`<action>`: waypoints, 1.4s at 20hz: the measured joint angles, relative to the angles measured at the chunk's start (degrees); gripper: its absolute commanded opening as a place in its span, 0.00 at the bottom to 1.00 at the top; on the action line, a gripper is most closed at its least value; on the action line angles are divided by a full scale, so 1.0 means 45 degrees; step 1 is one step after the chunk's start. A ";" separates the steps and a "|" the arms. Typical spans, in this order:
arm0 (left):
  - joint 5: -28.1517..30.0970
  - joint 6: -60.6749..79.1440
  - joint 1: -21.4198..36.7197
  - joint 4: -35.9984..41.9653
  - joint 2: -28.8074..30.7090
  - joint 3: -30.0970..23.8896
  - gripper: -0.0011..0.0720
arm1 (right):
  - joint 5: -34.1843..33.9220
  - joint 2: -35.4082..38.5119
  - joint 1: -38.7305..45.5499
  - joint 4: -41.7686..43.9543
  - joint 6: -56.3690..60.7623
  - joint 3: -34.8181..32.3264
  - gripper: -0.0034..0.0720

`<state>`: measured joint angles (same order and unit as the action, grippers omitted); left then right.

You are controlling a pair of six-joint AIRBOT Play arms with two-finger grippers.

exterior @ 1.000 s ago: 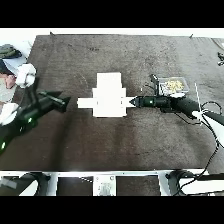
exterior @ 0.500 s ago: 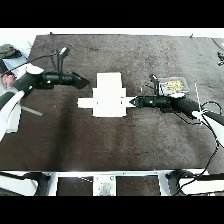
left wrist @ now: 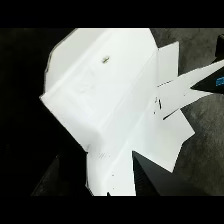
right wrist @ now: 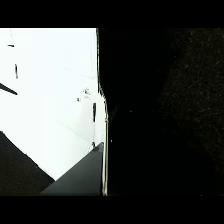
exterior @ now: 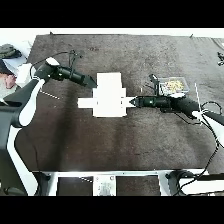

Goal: Fold the box and place the chain.

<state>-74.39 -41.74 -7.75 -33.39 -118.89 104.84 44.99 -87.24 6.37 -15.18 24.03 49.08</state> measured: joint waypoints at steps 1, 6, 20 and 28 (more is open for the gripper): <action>-0.0087 -0.0039 -0.0058 0.0000 -0.0214 0.0112 0.68 | 0.0000 0.0000 0.0000 -0.0005 -0.0005 0.0000 0.03; -0.0398 0.0520 -0.0476 0.0617 -0.0850 0.0345 0.68 | 0.0010 0.0000 0.0000 -0.0005 -0.0005 0.0000 0.03; -0.1579 0.1039 -0.0733 0.1205 -0.1287 0.0393 0.03 | 0.0029 0.0000 0.0005 -0.0141 -0.0010 0.0000 0.33; -0.2089 0.3337 -0.0724 0.1171 -0.1287 0.0393 0.03 | 0.0063 0.1229 0.1185 -0.0845 -0.0010 0.0000 0.54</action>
